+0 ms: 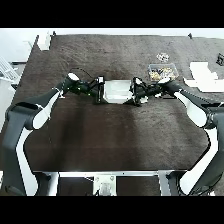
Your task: Fold the box and place the chain.
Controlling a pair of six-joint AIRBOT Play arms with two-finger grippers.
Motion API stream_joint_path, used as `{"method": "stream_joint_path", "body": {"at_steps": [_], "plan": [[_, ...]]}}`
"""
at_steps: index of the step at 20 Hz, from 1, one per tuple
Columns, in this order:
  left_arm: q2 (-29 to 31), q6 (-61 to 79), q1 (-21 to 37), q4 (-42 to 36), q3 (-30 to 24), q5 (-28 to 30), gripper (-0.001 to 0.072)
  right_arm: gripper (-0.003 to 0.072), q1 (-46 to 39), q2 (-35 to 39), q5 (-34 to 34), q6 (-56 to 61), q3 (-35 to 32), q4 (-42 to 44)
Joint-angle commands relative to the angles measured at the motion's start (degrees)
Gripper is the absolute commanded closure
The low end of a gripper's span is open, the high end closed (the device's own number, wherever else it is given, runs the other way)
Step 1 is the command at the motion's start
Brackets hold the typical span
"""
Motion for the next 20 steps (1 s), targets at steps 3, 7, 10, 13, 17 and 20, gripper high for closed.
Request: {"method": "stream_joint_path", "body": {"at_steps": [3,7,10,13,17,20], "plan": [[-0.04,0.11,0.04,-0.02,0.02,0.52,-0.0002,0.0096,0.02,0.02,0.04,0.00,0.04,0.02],[-0.04,0.11,0.04,-0.02,0.02,0.55,-0.0002,0.0096,0.02,0.00,0.02,0.00,0.04,0.02],[-0.04,0.11,0.04,-0.02,0.02,0.52,0.0037,0.0097,0.02,0.02,0.04,0.00,0.04,0.00],[-0.04,0.11,0.04,-0.02,0.02,0.39,0.0231,0.0096,0.02,0.00,0.04,0.00,0.04,0.02],[-0.04,0.09,0.04,0.00,0.00,0.50,0.0231,0.0097,0.02,0.02,0.02,0.00,0.04,0.02],[-0.04,0.09,0.07,-0.42,0.02,0.59,0.0231,0.0096,0.02,0.02,0.04,0.00,0.04,0.02]]}}
